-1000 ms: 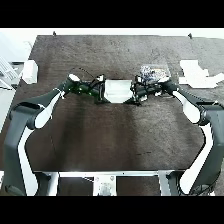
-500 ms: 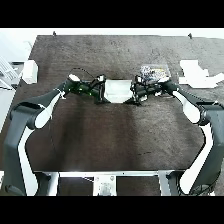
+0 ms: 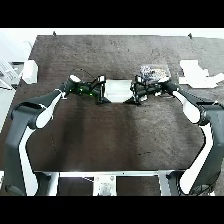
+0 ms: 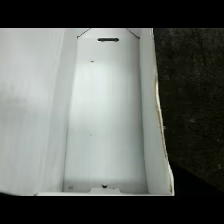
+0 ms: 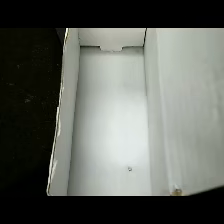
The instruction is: Fold the box and place the chain.
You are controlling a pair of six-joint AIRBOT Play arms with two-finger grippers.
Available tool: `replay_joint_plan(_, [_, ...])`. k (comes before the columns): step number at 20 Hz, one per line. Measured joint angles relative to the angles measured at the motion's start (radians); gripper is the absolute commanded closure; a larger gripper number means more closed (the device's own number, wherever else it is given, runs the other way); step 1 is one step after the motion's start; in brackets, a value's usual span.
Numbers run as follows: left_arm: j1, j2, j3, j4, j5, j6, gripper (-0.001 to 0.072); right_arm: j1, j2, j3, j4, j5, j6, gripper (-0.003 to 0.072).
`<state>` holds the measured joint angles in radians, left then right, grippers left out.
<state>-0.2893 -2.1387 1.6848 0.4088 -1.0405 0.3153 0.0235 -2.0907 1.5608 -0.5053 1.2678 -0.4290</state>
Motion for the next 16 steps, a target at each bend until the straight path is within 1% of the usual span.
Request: replay_joint_plan(16, [0.0,0.0,0.0,-0.004,0.004,0.0,0.0476,0.0,0.0,0.0,-0.001,0.0,0.0,0.0189])
